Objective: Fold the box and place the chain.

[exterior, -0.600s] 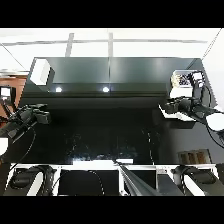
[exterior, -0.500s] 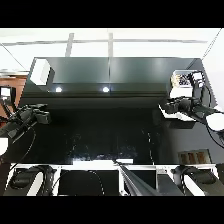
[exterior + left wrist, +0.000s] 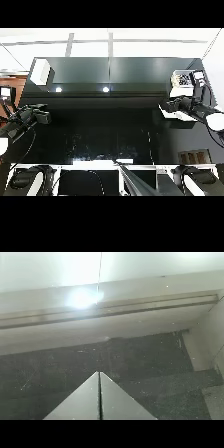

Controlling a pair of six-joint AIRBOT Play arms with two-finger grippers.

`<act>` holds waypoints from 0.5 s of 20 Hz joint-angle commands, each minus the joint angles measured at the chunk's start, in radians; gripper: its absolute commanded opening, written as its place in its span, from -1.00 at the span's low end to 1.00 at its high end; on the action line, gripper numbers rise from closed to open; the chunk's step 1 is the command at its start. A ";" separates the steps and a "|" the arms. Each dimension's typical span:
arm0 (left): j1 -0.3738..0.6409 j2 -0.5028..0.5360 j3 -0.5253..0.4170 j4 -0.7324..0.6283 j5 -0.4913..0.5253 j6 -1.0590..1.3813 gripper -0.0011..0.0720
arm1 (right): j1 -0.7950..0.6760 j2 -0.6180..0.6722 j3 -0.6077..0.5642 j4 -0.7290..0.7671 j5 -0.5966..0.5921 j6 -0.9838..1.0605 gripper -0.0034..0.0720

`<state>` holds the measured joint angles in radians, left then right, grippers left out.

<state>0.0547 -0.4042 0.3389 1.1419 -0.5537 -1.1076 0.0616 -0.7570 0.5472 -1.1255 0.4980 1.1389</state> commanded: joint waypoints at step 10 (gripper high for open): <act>-0.002 0.001 -0.001 -0.003 0.084 0.000 -0.89 | -0.259 -0.151 0.053 0.150 -0.325 0.052 0.99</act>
<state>0.0528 -0.4042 0.3386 1.1393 -0.5030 -1.1072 -0.0597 -0.8536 0.5652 -0.9894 0.1577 1.1526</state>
